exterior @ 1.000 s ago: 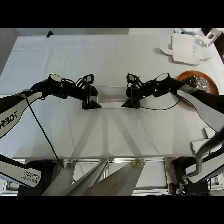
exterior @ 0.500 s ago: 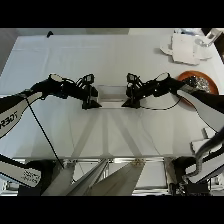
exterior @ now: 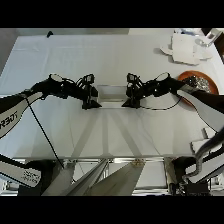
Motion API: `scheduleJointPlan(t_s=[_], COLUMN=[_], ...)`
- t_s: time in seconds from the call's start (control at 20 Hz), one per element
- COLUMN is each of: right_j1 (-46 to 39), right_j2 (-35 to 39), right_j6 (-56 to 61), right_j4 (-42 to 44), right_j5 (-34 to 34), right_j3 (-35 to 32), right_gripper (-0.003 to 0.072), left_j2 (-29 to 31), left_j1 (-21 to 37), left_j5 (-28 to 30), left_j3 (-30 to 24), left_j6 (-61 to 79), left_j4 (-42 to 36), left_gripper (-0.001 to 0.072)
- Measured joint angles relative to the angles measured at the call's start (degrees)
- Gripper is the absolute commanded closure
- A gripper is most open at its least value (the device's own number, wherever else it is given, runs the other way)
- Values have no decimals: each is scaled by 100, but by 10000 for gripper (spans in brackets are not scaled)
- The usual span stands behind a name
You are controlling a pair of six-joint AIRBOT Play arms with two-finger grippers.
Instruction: Fold the box and place the chain.
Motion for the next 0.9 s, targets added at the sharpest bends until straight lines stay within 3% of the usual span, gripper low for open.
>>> scheduleJointPlan(t_s=[0.8,0.9], right_j1=[0,0], right_j2=[0,0], right_j6=[0,4], right_j4=[2,0], right_j5=[9,11], right_j3=[0,0], right_gripper=[253,222], left_j2=[0,0], left_j1=[0,0], left_j5=[-2,-2], left_j3=[0,0], left_j6=[-4,-2], left_j4=[0,0], left_gripper=[314,314])
